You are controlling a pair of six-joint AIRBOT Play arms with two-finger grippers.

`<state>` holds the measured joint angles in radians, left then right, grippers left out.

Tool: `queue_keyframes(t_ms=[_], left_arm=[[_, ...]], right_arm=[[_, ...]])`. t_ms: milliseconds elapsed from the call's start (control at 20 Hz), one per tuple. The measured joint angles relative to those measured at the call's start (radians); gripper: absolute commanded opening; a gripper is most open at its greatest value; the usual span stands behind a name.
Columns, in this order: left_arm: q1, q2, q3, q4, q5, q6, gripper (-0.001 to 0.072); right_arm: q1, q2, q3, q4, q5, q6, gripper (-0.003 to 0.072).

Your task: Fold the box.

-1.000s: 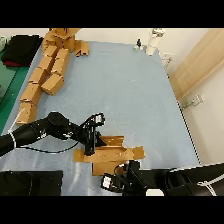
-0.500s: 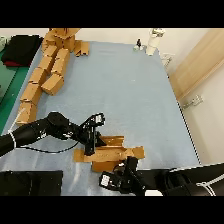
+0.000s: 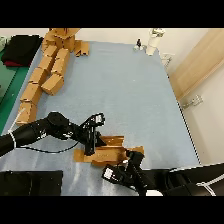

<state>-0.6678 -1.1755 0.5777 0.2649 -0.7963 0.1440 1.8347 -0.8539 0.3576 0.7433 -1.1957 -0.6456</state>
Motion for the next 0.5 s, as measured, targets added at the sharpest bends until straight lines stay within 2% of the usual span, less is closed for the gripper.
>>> queue_keyframes(t_ms=[500], left_arm=[[0.000,0.000,0.000,0.000,0.000,0.000,0.0013]], right_arm=[[-0.079,0.026,-0.023,-0.049,0.100,-0.043,0.0707]])
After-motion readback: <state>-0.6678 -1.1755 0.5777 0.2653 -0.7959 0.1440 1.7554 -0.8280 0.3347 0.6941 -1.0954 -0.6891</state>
